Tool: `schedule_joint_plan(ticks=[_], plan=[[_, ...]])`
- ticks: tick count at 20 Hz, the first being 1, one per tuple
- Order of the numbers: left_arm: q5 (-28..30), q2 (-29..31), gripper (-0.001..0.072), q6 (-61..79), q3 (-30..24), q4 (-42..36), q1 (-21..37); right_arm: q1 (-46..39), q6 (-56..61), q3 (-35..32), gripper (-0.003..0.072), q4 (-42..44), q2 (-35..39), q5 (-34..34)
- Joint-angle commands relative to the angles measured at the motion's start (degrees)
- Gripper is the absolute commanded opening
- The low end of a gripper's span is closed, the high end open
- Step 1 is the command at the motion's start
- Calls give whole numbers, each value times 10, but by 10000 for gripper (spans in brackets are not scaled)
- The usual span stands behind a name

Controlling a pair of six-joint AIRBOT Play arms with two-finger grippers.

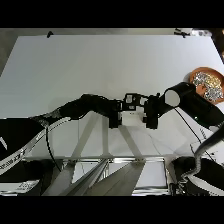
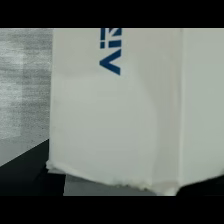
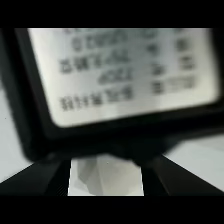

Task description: Fold the box and place the chain.

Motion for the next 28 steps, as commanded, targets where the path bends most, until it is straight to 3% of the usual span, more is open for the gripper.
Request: schedule_joint_plan(ticks=[1, 4, 13, 14, 16, 20, 28], plan=[[0, 0, 275, 0, 0, 0, 0, 9, 38, -27, 455, -14, 2, -30], [0, 0, 275, 0, 0, 0, 0, 9, 44, -27, 287, -14, 9, -44], [0, 0, 275, 0, 0, 0, 0, 9, 44, -27, 300, -4, 78, -87], [0, 0, 275, 0, 0, 0, 0, 9, 43, -28, 314, 6, 79, -86], [0, 0, 275, 0, 0, 0, 0, 20, 36, -28, 411, 10, 79, -87], [0, 0, 275, 0, 0, 0, 0, 61, 5, -40, 412, 9, 79, -110], [0, 0, 275, 0, 0, 0, 0, 60, 17, -45, 410, -10, 77, -126]])
